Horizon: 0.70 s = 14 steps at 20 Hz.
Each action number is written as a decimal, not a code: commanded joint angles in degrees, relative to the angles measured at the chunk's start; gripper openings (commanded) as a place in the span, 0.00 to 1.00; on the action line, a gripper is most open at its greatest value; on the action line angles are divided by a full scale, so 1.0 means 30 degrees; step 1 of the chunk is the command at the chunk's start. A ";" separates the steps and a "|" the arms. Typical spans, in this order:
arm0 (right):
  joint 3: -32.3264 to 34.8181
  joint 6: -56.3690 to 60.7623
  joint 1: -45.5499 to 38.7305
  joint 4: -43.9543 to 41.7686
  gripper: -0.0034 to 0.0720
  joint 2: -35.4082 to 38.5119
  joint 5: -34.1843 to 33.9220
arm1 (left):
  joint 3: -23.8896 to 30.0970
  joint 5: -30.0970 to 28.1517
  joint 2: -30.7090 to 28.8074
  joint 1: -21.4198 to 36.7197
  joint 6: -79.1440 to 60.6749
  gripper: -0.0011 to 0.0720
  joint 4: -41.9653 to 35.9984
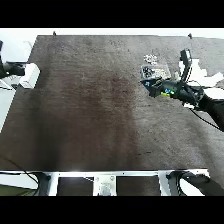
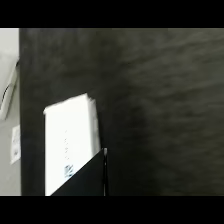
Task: Fold the box and place the chain.
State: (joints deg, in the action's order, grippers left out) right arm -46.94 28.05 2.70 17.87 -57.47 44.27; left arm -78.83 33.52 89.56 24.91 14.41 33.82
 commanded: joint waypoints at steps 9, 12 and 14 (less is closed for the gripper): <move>0.4641 0.2295 0.0007 0.6047 0.05 1.0426 -0.8983 | 1.0309 -0.2579 -1.4367 -0.5166 -0.6513 0.03 -0.7242; 0.8655 0.2288 -0.0007 0.6433 0.05 1.3318 -1.1111 | 1.4921 -0.4524 -1.6648 -0.7701 -0.9624 0.03 -1.0258; 1.1387 0.2288 -0.0007 0.6433 0.05 1.5074 -1.2539 | 1.7267 -0.4517 -1.7114 -0.8859 -1.0579 0.03 -1.1424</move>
State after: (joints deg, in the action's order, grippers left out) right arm -22.74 34.50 2.70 35.64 -19.68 14.63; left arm -37.91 23.94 43.03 3.92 -9.91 7.03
